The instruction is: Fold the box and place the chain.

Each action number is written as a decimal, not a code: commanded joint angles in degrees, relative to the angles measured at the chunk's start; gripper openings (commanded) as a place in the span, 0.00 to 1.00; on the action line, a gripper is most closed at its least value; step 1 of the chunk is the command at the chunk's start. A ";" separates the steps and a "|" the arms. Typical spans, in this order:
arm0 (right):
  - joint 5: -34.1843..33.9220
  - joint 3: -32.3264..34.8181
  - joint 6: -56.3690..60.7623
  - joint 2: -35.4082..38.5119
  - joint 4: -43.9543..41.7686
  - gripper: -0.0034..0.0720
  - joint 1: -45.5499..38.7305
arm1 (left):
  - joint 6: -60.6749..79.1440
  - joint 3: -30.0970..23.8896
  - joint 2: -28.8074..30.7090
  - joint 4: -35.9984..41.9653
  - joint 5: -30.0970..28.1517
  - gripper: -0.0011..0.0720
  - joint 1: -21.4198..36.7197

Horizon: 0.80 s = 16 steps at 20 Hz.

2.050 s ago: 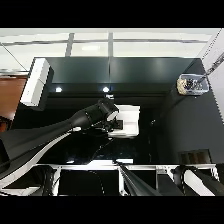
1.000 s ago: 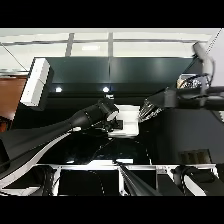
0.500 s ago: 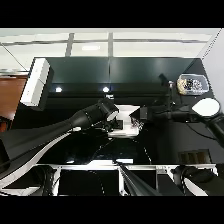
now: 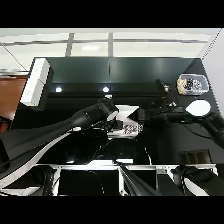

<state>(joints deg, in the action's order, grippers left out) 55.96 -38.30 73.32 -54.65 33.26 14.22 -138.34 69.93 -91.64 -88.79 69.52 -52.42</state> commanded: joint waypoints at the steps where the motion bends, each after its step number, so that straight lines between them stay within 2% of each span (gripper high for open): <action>1: 6.73 -0.76 -1.75 4.63 11.23 0.65 -10.03 | 0.11 0.00 -0.02 -0.09 1.53 0.06 0.04; 4: 7.02 0.26 -7.72 9.70 27.76 0.65 -15.80 | 0.11 0.00 -0.02 -0.07 1.44 0.05 0.04; 6: 4.48 3.13 -11.76 9.92 29.42 0.99 -15.87 | 0.11 0.00 -0.02 -0.07 1.16 0.06 0.04; 9: -2.03 9.05 -23.93 9.73 25.79 0.99 -15.87 | 0.09 0.00 -0.02 -0.07 0.92 0.06 0.04; 11: -5.31 13.68 -40.70 9.55 20.70 0.99 -15.87 | 0.11 0.00 -0.02 0.00 -0.20 0.05 0.04; 13: -5.44 18.12 -61.24 9.51 14.25 0.98 -15.87 | 0.11 0.00 -0.02 0.52 -0.26 0.06 0.04; 16: -7.69 19.65 -71.84 6.71 6.88 0.98 -13.22 | 0.11 0.00 -0.02 1.03 -0.24 0.06 0.04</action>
<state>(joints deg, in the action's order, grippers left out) 51.16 -21.45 19.66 -46.17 48.03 -0.67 -138.15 69.91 -91.64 -88.42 69.89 -52.42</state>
